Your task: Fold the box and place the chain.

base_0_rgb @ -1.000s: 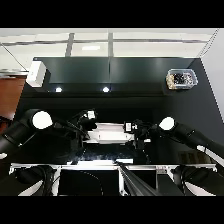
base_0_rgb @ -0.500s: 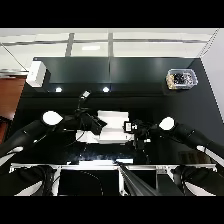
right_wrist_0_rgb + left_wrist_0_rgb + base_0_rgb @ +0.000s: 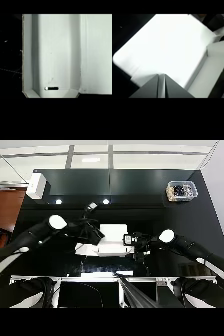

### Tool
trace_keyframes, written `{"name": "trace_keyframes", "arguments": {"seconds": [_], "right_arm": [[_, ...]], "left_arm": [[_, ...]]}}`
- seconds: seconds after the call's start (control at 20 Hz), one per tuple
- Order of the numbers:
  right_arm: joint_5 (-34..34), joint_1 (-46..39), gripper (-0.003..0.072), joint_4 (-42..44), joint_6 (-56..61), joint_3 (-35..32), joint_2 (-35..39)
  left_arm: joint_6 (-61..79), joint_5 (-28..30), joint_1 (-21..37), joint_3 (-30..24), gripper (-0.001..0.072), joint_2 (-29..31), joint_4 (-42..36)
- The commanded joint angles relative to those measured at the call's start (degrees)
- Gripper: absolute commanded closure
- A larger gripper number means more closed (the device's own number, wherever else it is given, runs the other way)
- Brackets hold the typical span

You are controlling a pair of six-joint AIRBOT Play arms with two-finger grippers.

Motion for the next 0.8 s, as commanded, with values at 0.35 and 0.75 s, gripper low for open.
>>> {"name": "trace_keyframes", "arguments": {"seconds": [0.35,0.75], "right_arm": [[0.2,0.0,0.0238,0.0,0.0,0.0,0.0],[0.2,0.0,0.0238,0.0,0.1,0.0,0.0]], "left_arm": [[21.6,-19.0,12.5,-9.2,-0.0003,14.3,16.0],[39.4,-2.0,4.1,-14.4,-0.0001,11.8,0.2]]}}
